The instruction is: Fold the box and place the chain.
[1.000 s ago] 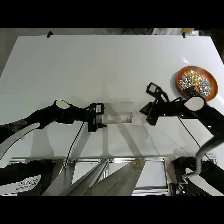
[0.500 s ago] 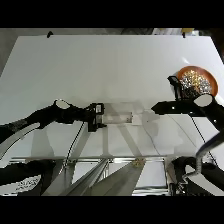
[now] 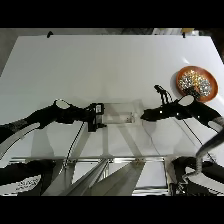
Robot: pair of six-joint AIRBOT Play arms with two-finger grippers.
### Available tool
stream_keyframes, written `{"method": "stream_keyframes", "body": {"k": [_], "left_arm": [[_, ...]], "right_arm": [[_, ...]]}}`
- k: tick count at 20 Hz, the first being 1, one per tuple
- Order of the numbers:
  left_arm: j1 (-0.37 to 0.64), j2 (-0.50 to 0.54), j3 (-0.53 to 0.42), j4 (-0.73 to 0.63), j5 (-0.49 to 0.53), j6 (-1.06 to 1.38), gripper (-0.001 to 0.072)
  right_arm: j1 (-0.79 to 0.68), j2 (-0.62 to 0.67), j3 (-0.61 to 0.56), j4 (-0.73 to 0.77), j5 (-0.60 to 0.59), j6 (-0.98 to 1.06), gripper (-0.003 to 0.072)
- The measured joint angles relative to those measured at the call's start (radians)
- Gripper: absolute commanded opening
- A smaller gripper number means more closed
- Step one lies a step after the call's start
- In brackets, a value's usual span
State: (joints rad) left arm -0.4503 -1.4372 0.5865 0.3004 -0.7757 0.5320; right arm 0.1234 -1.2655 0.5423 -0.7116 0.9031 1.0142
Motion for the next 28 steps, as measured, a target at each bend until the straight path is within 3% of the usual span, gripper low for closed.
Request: {"method": "stream_keyframes", "body": {"k": [13, 28], "left_arm": [[0.0, 0.0, 0.0, 0.0, 0.0, 0.0, 0.0311], [0.0, 0.0, 0.0, 0.0, 0.0, 0.0, 0.0311]], "right_arm": [[-0.064, 0.071, 0.0, -0.06, 0.0, 0.0, 0.0017], [-0.065, -0.019, 0.0, -0.014, 0.008, -0.008, 0.0017]]}}
